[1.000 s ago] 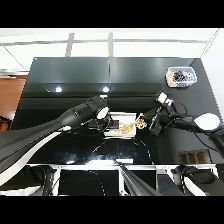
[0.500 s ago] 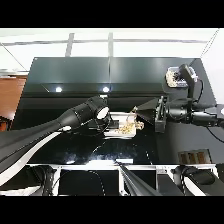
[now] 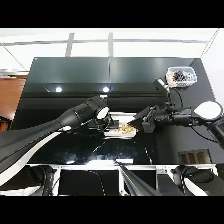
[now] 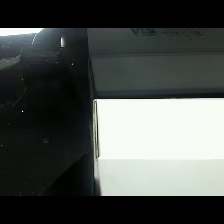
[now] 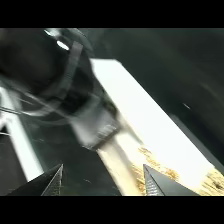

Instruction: Fold the box and place the chain.

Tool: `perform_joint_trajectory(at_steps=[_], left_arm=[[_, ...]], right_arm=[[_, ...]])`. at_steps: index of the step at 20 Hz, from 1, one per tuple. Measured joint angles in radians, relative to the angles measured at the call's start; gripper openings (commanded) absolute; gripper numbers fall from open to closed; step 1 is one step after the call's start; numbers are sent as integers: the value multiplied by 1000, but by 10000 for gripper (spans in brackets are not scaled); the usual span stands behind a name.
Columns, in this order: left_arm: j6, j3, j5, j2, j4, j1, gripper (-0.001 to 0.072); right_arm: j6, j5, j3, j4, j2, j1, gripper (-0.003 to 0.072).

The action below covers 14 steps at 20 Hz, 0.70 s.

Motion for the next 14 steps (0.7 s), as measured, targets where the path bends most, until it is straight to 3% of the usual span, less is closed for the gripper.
perform_joint_trajectory(at_steps=[2,4,6,9,14], left_arm=[[0,0,0,0,0,0,30],[0,0,0,0,0,0,30],[0,0,0,0,0,0,30],[0,0,1,0,0,0,30],[0,0,1,0,0,0,30]], right_arm=[[1,-24,-5,-100,-8,-33,579],[-26,-44,-24,-237,-11,-59,720],[-106,-77,-70,-335,-14,-72,720],[-334,-165,-170,-354,-15,-60,720],[-693,-293,-268,-258,-53,3,720]])
